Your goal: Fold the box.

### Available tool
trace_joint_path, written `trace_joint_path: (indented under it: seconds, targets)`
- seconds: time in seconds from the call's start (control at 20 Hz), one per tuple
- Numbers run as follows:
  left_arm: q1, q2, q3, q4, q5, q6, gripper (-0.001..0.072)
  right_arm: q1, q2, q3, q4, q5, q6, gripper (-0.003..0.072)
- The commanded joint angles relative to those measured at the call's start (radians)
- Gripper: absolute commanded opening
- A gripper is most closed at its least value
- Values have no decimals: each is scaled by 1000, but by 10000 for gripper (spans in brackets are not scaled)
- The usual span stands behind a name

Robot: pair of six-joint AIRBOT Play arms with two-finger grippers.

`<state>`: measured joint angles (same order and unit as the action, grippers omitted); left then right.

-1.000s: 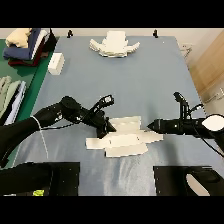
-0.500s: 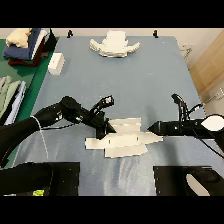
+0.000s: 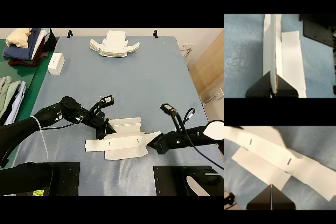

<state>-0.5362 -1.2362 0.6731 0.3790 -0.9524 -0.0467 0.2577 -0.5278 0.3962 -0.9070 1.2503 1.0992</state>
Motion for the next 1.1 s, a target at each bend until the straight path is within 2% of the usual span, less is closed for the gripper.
trace_joint_path:
  seconds: [0.0, 0.1, 0.15, 0.2, 0.35, 0.5, 0.6, 0.75, 0.9, 0.95, 1.05]
  targets:
    - [0, 1, 0, -5, 2, -3, 17, 233, 99, 1, -114, -20, -40, 26]
    - [0, 1, 0, -5, 1, -3, 17, 396, 102, 0, -204, -117, -127, 521]
    - [0, 1, 0, -5, 1, -3, 17, 471, 91, -3, -254, -177, -175, 612]
    - [0, 1, 0, -5, 1, -3, 17, 531, 72, -4, -312, -222, -192, 651]
    - [0, 1, 0, -5, 1, -3, 17, 658, -58, -10, -502, -298, -192, 652]
    - [0, 1, 0, -5, 1, -3, 17, 727, -196, -10, -553, -370, -193, 652]
    - [0, 1, 0, -5, 2, -3, 17, 767, -239, -10, -575, -450, -190, 652]
    - [0, 1, 0, -5, 1, -3, 17, 779, -251, -9, -682, -525, -63, 643]
    - [0, 1, 0, -5, 2, -3, 17, 779, -221, 4, -956, -515, 308, 641]
    - [0, 1, 0, -5, 2, -3, 17, 779, -201, 10, -994, -496, 384, 641]
    - [0, 1, 0, -5, 2, -3, 17, 779, -153, 15, -992, -462, 413, 641]
